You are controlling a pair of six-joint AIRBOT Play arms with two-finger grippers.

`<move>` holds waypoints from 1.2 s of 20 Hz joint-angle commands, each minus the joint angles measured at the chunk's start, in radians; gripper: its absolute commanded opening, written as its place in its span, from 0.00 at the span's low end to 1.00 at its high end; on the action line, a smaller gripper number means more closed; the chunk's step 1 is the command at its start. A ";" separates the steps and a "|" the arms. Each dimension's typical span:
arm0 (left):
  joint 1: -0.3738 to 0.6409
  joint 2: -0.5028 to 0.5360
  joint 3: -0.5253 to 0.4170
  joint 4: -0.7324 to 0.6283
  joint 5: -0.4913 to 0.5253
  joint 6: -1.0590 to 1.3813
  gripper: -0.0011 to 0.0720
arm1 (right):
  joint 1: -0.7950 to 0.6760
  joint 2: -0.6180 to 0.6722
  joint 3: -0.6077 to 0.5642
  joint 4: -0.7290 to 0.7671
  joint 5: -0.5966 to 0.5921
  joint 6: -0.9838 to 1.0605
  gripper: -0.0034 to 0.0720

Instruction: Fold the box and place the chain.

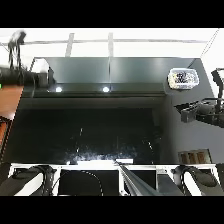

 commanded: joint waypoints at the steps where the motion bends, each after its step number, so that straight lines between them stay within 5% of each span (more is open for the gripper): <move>1: -0.063 0.348 -0.422 -0.011 0.280 0.021 0.06 | 0.009 0.038 -0.113 -0.011 -0.207 -0.144 0.06; 3: -0.062 0.462 -0.543 0.016 0.303 0.024 0.06 | 0.009 0.038 -0.204 -0.006 -0.326 -0.140 0.06; 6: -0.063 0.555 -0.621 0.018 0.288 0.023 0.06 | 0.009 0.038 -0.242 -0.003 -0.306 -0.092 0.07; 24: -0.064 0.566 -0.623 0.014 0.275 0.023 0.06 | 0.009 0.038 -0.242 -0.002 -0.299 -0.092 0.07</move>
